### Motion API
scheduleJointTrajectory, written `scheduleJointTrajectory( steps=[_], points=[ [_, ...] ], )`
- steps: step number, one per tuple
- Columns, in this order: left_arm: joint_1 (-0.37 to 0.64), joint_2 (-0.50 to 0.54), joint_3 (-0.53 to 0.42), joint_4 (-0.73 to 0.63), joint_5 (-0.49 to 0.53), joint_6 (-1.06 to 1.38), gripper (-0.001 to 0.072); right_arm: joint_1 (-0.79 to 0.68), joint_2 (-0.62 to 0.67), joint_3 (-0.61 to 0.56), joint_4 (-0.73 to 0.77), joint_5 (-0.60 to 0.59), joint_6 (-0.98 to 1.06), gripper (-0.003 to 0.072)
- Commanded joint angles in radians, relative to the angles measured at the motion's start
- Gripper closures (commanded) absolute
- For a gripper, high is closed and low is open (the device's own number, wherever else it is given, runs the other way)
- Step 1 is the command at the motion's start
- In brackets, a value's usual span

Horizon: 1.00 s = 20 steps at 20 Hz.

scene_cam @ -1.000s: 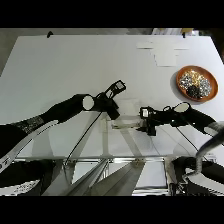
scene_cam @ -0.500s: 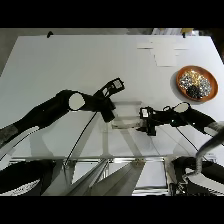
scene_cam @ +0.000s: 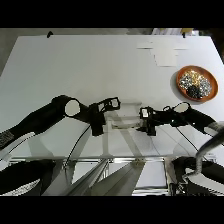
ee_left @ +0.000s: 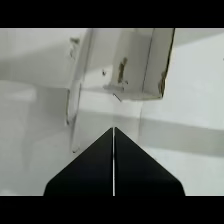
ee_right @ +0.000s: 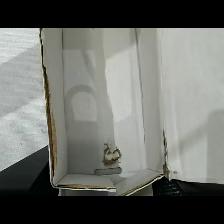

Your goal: Fold the box and place the chain.

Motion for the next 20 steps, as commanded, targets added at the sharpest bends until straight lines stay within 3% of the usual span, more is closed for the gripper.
scheduleJointTrajectory(
  steps=[1,6,8,10,15,20],
  points=[
    [0.026,0.002,-0.059,-0.009,-0.005,0.081,0.0705,0.0,0.001,0.0,0.0,0.0,0.001,0.0349],
    [0.068,0.003,-0.063,0.005,-0.023,0.14,0.0697,0.0,0.001,0.0,0.0,0.0,0.0,0.0349],
    [0.072,0.003,-0.063,-0.004,0.0,0.273,0.0591,0.0,0.001,0.0,0.0,0.001,0.0,0.0349],
    [0.072,0.002,-0.063,-0.026,0.03,0.436,0.0423,0.0,0.001,0.0,0.0,0.001,0.0,0.0349],
    [0.071,-0.025,-0.064,-0.088,0.138,0.606,0.0416,0.0,0.001,0.0,0.001,0.001,0.0,0.0349],
    [0.068,-0.061,-0.065,-0.09,0.155,0.63,0.0416,0.0,0.001,0.0,0.0,0.0,0.0,0.0349]
  ],
)
